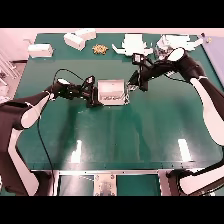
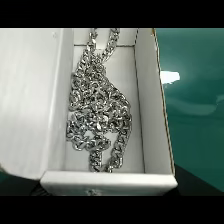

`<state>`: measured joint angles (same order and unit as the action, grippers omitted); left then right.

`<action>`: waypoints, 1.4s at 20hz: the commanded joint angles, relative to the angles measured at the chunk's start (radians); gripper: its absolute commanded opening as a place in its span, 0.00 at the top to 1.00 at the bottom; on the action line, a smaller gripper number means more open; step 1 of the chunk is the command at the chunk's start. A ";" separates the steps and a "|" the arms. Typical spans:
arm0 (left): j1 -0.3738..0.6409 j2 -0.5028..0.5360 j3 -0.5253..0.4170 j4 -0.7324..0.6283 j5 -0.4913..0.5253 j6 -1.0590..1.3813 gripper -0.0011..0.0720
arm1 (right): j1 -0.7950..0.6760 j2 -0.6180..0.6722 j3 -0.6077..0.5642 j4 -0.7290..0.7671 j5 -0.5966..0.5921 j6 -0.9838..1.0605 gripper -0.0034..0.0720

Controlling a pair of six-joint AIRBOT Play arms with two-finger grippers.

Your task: Fold the box and place the chain.

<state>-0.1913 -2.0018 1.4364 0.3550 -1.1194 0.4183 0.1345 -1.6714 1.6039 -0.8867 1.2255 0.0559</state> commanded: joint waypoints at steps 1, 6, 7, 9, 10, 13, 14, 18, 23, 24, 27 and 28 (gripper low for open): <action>0.000 0.001 0.000 0.000 0.001 0.000 0.44 | 0.001 0.091 0.001 0.081 -0.004 0.024 0.95; 0.000 0.001 0.000 0.000 0.001 0.000 0.44 | 0.046 0.251 0.002 0.197 -0.097 0.024 0.95; 0.000 0.001 0.000 0.000 0.001 0.000 0.44 | 0.072 0.284 0.002 0.200 -0.150 0.024 0.95; 0.000 0.001 0.000 0.000 0.001 0.000 0.44 | 0.134 0.338 0.002 0.199 -0.278 0.024 0.95; 0.000 0.001 0.000 0.000 0.001 0.000 0.44 | 0.164 0.359 0.002 0.199 -0.341 0.024 0.95; 0.000 0.001 0.000 0.000 0.001 0.000 0.44 | 0.234 0.376 0.051 0.198 -0.428 0.030 0.95; 0.000 0.001 0.000 0.000 0.001 0.000 0.44 | 0.250 0.376 0.070 0.198 -0.437 0.054 0.95; 0.000 0.001 0.000 0.000 0.001 0.000 0.44 | 0.278 0.377 0.105 0.195 -0.473 0.129 0.95; 0.000 0.001 0.000 0.000 0.001 0.000 0.44 | 0.283 0.368 0.091 0.123 -0.449 0.310 0.95; 0.000 0.001 0.000 0.000 0.001 0.000 0.44 | 0.283 0.368 0.069 0.115 -0.438 0.333 0.95; 0.000 0.001 0.000 0.000 0.001 0.000 0.44 | 0.282 0.367 -0.042 0.109 -0.436 0.342 0.95; 0.000 0.001 0.000 0.000 0.001 0.000 0.44 | 0.282 0.366 -0.090 0.108 -0.439 0.346 0.95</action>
<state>-0.1913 -2.0018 1.4364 0.3553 -1.1187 0.4187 0.4149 -1.3037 1.6035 -0.7628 0.7818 0.3607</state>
